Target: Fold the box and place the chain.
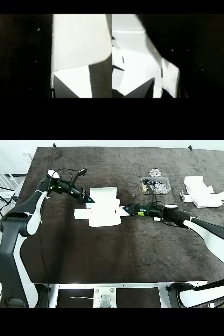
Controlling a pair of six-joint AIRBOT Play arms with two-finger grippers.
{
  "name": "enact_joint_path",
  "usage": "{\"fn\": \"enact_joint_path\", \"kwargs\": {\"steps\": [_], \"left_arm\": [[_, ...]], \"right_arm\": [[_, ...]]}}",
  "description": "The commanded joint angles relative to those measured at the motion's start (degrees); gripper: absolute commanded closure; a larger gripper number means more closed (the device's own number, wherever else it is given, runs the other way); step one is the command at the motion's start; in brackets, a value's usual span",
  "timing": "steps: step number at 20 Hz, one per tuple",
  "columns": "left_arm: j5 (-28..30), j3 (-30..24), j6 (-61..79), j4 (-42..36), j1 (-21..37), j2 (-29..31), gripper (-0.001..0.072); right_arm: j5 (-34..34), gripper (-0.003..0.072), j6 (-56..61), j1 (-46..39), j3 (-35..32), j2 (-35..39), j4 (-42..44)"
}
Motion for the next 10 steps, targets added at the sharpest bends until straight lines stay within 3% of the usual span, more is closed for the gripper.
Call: {"fn": "enact_joint_path", "kwargs": {"steps": [1, 3, 7, 10], "left_arm": [[-0.5, -0.2, 7.8, -1.8, 0.0, 0.6, 0.0697], [-0.3, -1.4, 10.4, -2.7, 0.0, 2.1, 0.0697], [5.4, -8.1, 16.4, -4.3, -0.4, 4.4, 0.0697], [9.7, -11.2, 20.6, -4.2, -2.3, 4.4, 0.0697]], "right_arm": [[6.3, 0.0307, 0.0, -6.0, 0.1, 0.0, 4.5], [10.9, 0.0318, 0.0, -10.0, 0.1, 0.0, 5.2], [16.2, 0.0319, -3.6, -14.2, 0.1, 0.0, 5.3], [16.4, 0.0319, -6.4, -14.5, 0.1, 0.0, 6.1]]}}
